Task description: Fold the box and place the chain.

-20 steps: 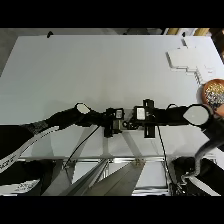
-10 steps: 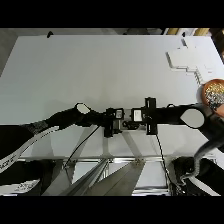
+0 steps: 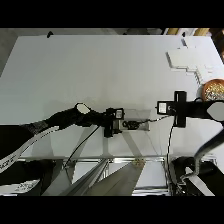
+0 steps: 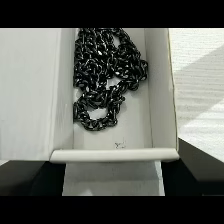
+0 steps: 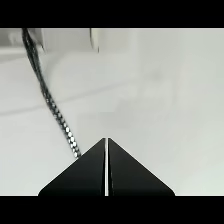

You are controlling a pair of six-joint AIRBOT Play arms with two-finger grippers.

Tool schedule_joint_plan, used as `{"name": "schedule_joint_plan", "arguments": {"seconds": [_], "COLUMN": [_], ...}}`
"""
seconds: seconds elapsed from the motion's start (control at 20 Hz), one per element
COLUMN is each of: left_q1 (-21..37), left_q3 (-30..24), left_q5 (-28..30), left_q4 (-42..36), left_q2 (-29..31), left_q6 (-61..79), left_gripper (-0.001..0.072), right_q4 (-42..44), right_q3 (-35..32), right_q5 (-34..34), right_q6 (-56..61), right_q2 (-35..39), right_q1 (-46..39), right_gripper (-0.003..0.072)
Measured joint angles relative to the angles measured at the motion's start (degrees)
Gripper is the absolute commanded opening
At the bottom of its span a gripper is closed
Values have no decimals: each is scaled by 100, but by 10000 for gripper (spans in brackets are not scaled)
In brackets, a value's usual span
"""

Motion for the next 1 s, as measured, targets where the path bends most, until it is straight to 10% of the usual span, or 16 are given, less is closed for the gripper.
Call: {"name": "schedule_joint_plan", "arguments": {"seconds": [0.2,0.4,1.0], "left_q1": [0,0,0], "left_q3": [0,0,0], "left_q5": [0,0,2], "left_q4": [2,0,2], "left_q2": [0,0,0], "left_q6": [0,2,2], "left_gripper": [208,208,208], "right_q4": [81,120,153], "right_q3": [0,0,0], "right_q5": [81,101,-326], "right_q6": [-378,-544,-739], "right_q2": [-732,-1617,-2402], "right_q1": [-452,-573,-612], "right_gripper": [19,201,195]}}
